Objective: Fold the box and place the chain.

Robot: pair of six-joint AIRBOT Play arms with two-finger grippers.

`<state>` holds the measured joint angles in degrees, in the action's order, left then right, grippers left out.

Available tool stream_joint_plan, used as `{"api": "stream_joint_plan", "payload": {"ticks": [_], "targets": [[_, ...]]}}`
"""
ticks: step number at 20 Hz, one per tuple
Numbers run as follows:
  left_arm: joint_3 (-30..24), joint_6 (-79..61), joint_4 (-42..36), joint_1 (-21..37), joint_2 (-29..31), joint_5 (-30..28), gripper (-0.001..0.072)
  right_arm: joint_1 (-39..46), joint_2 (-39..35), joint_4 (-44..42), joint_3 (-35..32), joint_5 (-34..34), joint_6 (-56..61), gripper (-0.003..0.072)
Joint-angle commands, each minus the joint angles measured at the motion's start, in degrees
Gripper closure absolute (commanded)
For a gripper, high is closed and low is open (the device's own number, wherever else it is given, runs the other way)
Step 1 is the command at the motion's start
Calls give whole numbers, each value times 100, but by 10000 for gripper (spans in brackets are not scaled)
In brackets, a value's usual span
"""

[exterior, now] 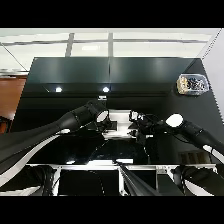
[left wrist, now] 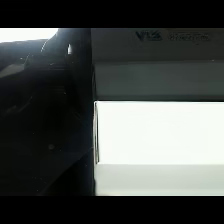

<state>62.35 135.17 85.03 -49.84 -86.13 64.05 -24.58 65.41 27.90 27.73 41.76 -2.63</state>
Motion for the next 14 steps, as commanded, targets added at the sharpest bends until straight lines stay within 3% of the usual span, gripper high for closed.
{"api": "stream_joint_plan", "payload": {"ticks": [1, 2, 3, 4, 5, 6, 7, 8, 9, 11, 12, 14], "targets": [[4, 7, -9, 2, 0, -52, 682, -42, 116, -219, 2, -297, 260, 450], [4, 7, -9, 2, 0, -52, 682, -42, 116, -219, 2, -385, 350, 424], [4, 4, -9, 2, 0, -52, 682, -42, 114, -216, 2, -426, 424, 251], [4, 7, -9, 2, 0, -52, 682, -42, 116, -214, 2, -374, 457, 269], [4, 7, -9, 2, 0, -57, 682, -42, 114, -199, 4, -289, 557, 504], [4, 4, -9, 2, 0, -55, 682, -42, 114, -192, 2, -271, 684, 419], [4, 4, -9, 2, 0, -55, 682, -42, 114, -192, 2, -273, 809, 243], [4, 4, -9, 2, 0, -55, 681, -39, 114, -164, 4, -227, 850, 398], [4, 4, -9, 2, 0, -55, 682, -37, 103, -28, 9, -146, 1016, 623], [4, 7, -7, 2, 0, -55, 681, 90, -90, 466, 39, 0, 2092, 635], [4, 4, -9, 9, 0, -59, 681, 297, -280, 1001, 144, 339, 2837, 675], [4, 7, -9, 11, 0, -59, 682, 1084, -737, 2218, 501, 1231, 4743, 675]]}}
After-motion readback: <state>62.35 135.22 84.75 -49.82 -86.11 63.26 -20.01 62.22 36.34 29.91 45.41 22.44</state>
